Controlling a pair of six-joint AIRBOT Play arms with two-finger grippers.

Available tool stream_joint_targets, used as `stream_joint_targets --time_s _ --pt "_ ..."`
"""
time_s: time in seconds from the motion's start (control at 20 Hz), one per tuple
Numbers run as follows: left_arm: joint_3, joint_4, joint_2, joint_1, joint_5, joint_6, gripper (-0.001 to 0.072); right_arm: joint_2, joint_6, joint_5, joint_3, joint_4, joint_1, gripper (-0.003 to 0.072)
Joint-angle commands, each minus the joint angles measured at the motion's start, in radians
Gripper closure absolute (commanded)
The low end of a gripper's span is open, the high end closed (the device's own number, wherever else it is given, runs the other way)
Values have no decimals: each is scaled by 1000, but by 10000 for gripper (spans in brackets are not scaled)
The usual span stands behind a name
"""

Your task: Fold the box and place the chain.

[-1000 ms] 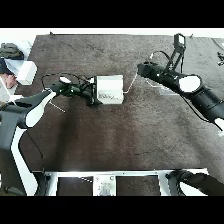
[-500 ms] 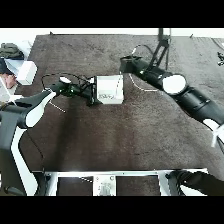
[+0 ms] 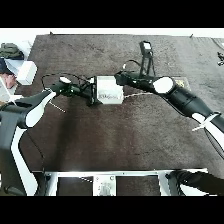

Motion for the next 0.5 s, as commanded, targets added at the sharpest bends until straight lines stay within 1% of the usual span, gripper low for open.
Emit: stream_joint_targets --time_s 0.0,0.15,0.25,0.4,0.45 --pt "0 0 0 0 0 0 365 53 19 110 -75 -51 -148 419" --pt "0 0 0 0 0 0 365 79 64 120 -175 -92 -315 419" --pt "0 0 0 0 0 0 365 77 77 92 -235 -92 -408 419" --pt "0 0 0 0 0 0 365 30 77 66 -281 -105 -497 417" --pt "0 0 0 0 0 0 365 6 76 63 -288 -114 -514 401"
